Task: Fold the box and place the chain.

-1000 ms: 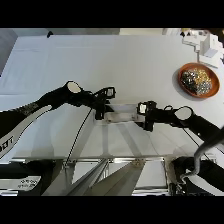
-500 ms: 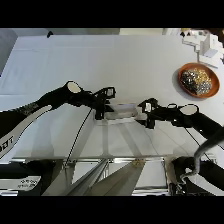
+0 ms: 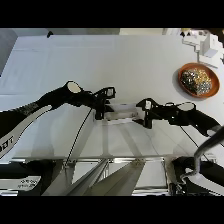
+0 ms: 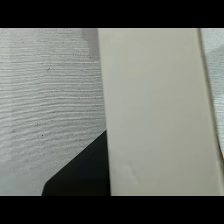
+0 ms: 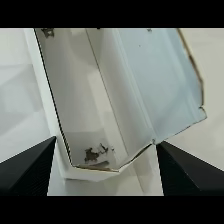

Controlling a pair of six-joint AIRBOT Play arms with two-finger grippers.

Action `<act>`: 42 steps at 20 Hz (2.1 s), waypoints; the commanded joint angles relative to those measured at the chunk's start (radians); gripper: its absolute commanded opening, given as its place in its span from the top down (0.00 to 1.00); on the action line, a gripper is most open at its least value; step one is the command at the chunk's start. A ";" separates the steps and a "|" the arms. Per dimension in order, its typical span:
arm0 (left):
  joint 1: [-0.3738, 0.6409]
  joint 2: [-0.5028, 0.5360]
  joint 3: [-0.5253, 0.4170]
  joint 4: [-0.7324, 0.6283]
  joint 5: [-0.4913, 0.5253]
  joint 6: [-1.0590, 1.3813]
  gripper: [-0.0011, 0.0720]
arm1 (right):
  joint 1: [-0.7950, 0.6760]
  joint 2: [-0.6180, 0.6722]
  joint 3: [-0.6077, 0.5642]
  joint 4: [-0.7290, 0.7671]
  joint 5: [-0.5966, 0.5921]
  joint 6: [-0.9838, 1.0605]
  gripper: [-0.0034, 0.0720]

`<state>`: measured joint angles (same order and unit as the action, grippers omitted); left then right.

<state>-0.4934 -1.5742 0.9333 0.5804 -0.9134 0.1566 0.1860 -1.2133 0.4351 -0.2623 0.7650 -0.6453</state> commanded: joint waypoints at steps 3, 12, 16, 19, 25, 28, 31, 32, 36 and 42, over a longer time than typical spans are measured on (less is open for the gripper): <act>-0.001 0.000 0.000 0.000 0.000 0.000 0.97 | 0.000 -0.063 0.006 -0.003 0.045 -0.011 0.04; -0.001 0.000 0.000 0.000 0.000 0.000 0.97 | 0.030 -0.074 0.008 -0.074 0.046 -0.018 0.09; -0.001 0.000 0.000 0.000 0.000 0.000 0.97 | 0.035 -0.074 0.015 -0.079 0.055 -0.017 0.09; -0.001 0.000 0.000 0.000 0.000 0.000 0.97 | 0.048 -0.078 0.039 -0.075 0.065 -0.018 0.09; 0.000 0.000 0.000 0.000 0.000 0.000 0.97 | 0.048 -0.132 0.068 -0.109 0.084 -0.018 0.11; -0.001 0.000 0.000 0.000 0.000 0.000 0.97 | 0.047 -0.147 0.068 -0.126 0.077 -0.018 0.12; -0.001 0.000 0.000 0.000 0.000 0.000 0.97 | 0.048 -0.157 0.068 -0.126 0.075 -0.018 0.20; -0.001 0.000 0.000 0.000 0.000 0.000 0.97 | 0.047 -0.157 0.068 -0.125 0.075 -0.018 0.20; -0.001 0.000 0.000 0.000 0.000 0.000 0.97 | 0.047 -0.169 0.068 -0.123 0.072 -0.018 0.21; -0.001 0.000 0.000 0.000 0.000 0.000 0.97 | 0.047 -0.171 0.068 -0.109 0.066 -0.018 0.28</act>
<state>-0.4942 -1.5738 0.9329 0.5804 -0.9138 0.1566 0.2325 -1.3827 0.5026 -0.3809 0.8368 -0.6636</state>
